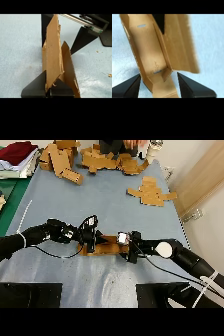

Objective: Fold the box.

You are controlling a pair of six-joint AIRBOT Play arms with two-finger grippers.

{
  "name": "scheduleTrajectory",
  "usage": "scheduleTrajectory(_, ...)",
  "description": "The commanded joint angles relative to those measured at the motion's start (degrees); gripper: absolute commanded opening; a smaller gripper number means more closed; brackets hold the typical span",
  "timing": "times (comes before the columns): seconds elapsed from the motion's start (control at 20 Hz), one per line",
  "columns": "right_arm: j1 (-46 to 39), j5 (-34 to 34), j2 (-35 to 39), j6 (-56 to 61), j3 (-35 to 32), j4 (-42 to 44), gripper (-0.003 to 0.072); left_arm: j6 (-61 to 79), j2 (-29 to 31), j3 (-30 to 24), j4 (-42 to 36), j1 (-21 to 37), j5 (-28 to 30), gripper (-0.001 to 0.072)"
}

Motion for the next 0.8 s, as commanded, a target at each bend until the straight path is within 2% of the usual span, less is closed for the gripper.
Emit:
scheduleTrajectory(0.0, -5.3, 5.1, -3.4, -12.3, 2.6, 10.0, 0.0698, 0.0, 0.0, 0.1, 0.0, 0.0, 0.0, 0.0014)
scheduleTrajectory(0.35, -7.5, 7.3, -12.7, -24.7, 5.0, 16.4, 0.0698, 0.0, 0.0, 0.1, 0.0, 0.0, 0.0, 0.0014)
scheduleTrajectory(0.45, -7.5, 7.3, -13.8, -26.9, 5.0, 18.7, 0.0698, 0.0, 0.0, 0.1, 0.0, 0.0, 0.0, 0.0014)
scheduleTrajectory(0.75, -7.5, 7.3, -14.2, -26.9, 5.0, 17.1, 0.0697, 0.0, 0.0, 0.1, 0.0, 0.0, 0.0, 0.0014)
